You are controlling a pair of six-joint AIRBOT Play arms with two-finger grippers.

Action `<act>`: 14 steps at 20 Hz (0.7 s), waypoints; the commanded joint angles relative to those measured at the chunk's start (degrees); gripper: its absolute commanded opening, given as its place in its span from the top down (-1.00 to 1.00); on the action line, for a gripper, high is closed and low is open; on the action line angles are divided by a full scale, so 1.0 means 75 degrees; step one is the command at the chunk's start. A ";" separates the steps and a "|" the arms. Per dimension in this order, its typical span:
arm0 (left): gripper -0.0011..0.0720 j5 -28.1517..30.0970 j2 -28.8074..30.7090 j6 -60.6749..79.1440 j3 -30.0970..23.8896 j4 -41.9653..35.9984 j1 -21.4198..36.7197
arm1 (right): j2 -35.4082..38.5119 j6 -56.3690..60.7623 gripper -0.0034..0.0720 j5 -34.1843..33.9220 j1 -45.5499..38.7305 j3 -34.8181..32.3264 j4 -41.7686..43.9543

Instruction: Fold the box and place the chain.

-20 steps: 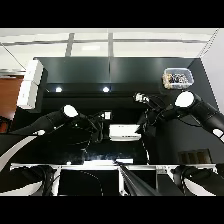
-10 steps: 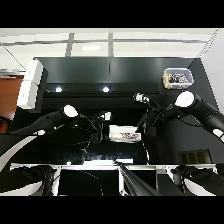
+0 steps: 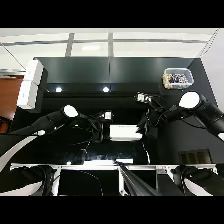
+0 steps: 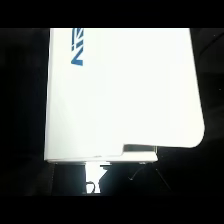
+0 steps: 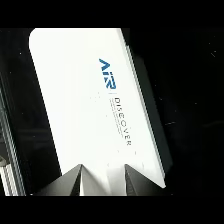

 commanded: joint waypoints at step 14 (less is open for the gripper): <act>0.05 -0.0017 0.0000 0.0015 0.0003 0.0026 0.0003 | 0.0079 0.0026 0.24 -0.0740 0.0688 -0.0189 -0.0510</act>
